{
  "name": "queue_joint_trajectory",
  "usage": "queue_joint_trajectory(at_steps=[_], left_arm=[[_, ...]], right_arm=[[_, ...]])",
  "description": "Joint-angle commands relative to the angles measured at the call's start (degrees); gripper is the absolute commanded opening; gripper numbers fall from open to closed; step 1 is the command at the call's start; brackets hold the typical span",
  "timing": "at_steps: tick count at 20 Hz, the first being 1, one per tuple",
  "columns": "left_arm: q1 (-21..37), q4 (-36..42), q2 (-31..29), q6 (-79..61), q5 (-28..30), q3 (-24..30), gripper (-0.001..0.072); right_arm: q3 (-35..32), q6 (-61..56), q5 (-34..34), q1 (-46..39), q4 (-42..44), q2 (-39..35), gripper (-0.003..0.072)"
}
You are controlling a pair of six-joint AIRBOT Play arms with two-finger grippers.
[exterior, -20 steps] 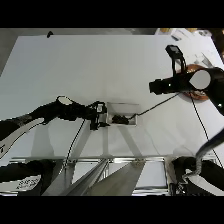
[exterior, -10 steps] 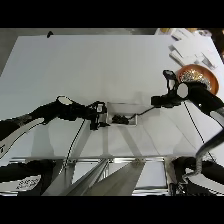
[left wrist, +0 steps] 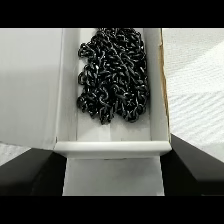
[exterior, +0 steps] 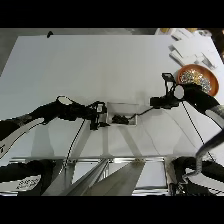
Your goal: Fold the box and place the chain.
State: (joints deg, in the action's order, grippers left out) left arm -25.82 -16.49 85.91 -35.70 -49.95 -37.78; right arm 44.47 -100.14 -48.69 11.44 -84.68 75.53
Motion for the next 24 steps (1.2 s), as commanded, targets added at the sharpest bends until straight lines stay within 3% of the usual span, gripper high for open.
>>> queue_joint_trajectory(at_steps=[1, 4, 11, 16, 20, 24], left_arm=[[0.02, 0.00, -0.02, -0.02, 0.00, 0.00, 0.0070], [0.02, 0.00, -0.02, -0.02, 0.00, 0.00, 0.0070], [0.02, 0.00, -0.02, -0.02, 0.02, 0.00, 0.0070], [0.02, 0.00, -0.02, -0.02, 0.00, 0.00, 0.0070], [0.02, 0.00, -0.02, -0.02, 0.00, 0.00, 0.0070], [0.02, 0.00, -0.02, -0.02, 0.00, 0.00, 0.0070]], right_arm=[[-0.02, -0.35, 0.04, -0.02, -0.15, 1.44, 0.0153], [0.00, 0.42, -1.64, 0.00, -0.13, 1.14, 0.0017], [-0.02, 7.85, -7.91, 0.37, 0.70, -12.13, 0.0017], [-0.02, 7.93, -10.56, 6.86, 9.77, -24.81, 0.0017], [-0.02, 8.70, -6.49, 16.55, 20.09, -27.52, 0.0017], [-0.02, 8.44, 1.57, 25.03, 23.89, -26.58, 0.0017]])
